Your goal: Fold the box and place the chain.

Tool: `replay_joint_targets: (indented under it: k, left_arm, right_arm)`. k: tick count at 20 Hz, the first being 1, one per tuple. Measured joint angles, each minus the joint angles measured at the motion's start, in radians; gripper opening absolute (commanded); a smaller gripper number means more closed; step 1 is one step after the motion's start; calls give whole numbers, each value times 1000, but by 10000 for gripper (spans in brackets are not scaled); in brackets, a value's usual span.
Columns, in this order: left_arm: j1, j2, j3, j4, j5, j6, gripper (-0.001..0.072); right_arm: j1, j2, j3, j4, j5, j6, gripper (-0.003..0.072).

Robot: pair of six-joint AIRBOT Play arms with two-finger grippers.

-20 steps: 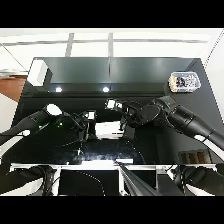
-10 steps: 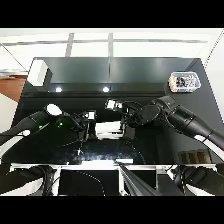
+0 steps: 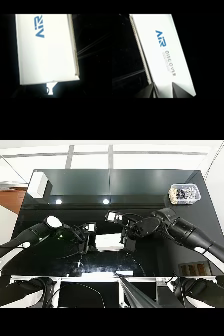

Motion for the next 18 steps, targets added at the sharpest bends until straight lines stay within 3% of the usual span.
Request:
replay_joint_targets:
  k: [13, 18]
  left_arm:
    - [0, 0, 0, 1, 0, 1, 501]
    - [0, 0, 0, 0, 0, -2, 501]
  right_arm:
    - [19, -25, 2, -2, -10, 28, 290]
    - [21, 31, 8, -37, -31, 73, 291]
